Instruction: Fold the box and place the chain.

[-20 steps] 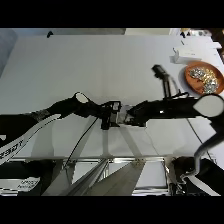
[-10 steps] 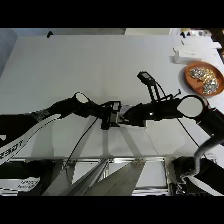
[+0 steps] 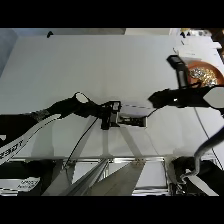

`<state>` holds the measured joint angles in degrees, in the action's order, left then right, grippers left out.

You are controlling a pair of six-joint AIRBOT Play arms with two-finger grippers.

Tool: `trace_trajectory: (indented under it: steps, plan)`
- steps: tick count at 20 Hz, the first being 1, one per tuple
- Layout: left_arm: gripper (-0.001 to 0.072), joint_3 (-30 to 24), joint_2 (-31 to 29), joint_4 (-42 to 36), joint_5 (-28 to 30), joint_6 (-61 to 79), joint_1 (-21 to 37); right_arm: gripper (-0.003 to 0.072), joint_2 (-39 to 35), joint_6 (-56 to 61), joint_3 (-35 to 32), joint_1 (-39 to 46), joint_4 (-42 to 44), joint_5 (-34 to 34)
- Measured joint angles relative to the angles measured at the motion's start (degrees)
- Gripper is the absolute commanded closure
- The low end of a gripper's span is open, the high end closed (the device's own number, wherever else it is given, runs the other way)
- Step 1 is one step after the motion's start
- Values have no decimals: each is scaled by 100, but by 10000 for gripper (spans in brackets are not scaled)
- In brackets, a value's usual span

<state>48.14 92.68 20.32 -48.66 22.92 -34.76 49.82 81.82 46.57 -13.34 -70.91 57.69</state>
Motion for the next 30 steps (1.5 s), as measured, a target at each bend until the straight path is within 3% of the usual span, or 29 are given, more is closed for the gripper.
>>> trace_trajectory:
  steps: [1, 3, 4, 8, 12, 13, 26, 30]
  plan:
    - [347, 0, 0, 0, -2, 0, 0, 440, 31, 151, -37, 195, -280, -17]
    - [347, 0, 0, 0, -2, 0, 0, 215, 168, 393, -153, 520, -669, -107]
    - [347, 0, 0, 0, -2, 0, 0, 213, 262, 439, -214, 616, -798, -162]
    - [347, 0, 0, 0, -2, 0, 0, 295, 817, 595, -398, 809, -1093, -365]
    - [347, 0, 0, 2, -2, 0, 0, 308, 1362, 723, -452, 861, -1191, -494]
    - [347, 0, 0, 0, -2, 0, 0, 350, 1475, 750, -457, 866, -1209, -514]
    - [347, 0, 0, 0, -2, 0, 0, 361, 2280, 837, -468, 872, -1290, -1049]
    - [347, 0, 0, 2, 0, 0, 0, 440, 2413, 837, -468, 872, -1290, -1198]
